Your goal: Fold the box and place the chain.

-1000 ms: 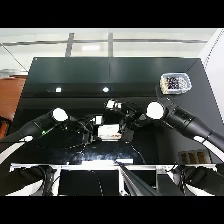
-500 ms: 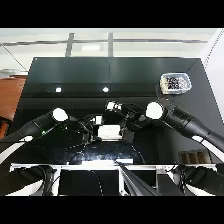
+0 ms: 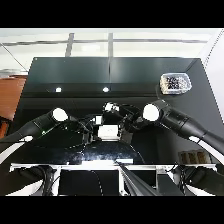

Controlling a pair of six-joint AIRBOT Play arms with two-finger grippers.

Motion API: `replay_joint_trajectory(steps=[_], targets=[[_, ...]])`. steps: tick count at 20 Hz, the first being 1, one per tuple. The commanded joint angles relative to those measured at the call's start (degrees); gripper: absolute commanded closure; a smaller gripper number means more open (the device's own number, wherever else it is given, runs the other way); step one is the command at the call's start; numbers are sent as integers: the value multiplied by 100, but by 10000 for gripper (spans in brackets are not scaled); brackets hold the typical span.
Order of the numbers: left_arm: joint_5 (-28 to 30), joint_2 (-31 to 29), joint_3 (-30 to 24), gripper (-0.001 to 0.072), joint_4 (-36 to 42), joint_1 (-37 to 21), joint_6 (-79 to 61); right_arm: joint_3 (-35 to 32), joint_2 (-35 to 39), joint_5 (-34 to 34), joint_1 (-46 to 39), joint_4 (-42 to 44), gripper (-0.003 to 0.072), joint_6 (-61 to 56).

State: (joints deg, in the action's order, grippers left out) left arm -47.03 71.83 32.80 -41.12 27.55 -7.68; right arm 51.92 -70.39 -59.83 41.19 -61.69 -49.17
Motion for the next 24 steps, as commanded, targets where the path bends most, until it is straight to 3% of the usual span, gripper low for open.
replay_joint_trajectory(steps=[1,4,5,6,7,11,14,24], targets=[[0,0,-2,228,0,0,0,7,273,-177,-227,-55,411,-280],[2,0,-2,228,0,0,0,4,568,-634,-664,-83,413,-813],[0,0,-2,228,0,0,0,0,584,-855,-828,-13,502,-1010],[0,0,-2,228,0,0,0,-57,584,-986,-1001,203,645,-1152],[2,0,-2,228,0,-2,0,-188,584,-970,-1156,660,666,-1169],[0,0,-2,228,0,0,0,-1113,568,-11,-1429,3106,667,-997],[4,0,-2,228,0,0,-2,-1602,354,317,-1394,4092,666,-870],[2,0,-2,228,0,0,0,-1652,-361,907,-1202,3901,665,-1156]])
